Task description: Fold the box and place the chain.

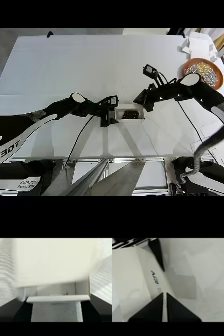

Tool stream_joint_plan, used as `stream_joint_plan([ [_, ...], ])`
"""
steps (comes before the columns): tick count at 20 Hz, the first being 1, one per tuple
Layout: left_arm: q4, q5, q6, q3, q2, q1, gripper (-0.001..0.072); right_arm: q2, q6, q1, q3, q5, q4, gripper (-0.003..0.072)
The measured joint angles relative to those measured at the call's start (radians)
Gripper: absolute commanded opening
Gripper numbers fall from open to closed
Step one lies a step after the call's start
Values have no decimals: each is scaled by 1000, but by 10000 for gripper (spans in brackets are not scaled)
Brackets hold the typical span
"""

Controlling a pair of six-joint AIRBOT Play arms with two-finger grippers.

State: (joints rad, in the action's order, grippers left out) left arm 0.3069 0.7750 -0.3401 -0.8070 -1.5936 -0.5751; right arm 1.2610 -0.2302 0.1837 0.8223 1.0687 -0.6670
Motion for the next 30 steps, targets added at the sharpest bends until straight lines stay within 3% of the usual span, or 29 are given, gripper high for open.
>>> stream_joint_plan([
  [2, 0, 0, 0, 0, 0, 0, 85, -46, 4, 16, -24, 1, -23, 314],
  [7, 0, 0, 0, 0, 0, 0, 85, -144, 22, 31, -61, 3, -76, 346],
  [16, 0, 0, 0, 0, 0, 0, 85, -175, 46, 72, -76, -49, -171, 339],
  [18, 0, 0, 0, 0, 0, 0, 85, -175, 47, 74, -77, -60, -186, 277],
  [22, -1, 0, 2, 0, 0, 0, 85, -175, 47, 75, -77, -74, -219, 262],
  [25, -1, 0, 2, 0, 0, 0, 85, -175, 46, 77, -81, -77, -230, 188],
  [30, -2, -2, 2, 0, 0, 0, 85, -175, 43, 78, -112, -92, -242, 188],
])
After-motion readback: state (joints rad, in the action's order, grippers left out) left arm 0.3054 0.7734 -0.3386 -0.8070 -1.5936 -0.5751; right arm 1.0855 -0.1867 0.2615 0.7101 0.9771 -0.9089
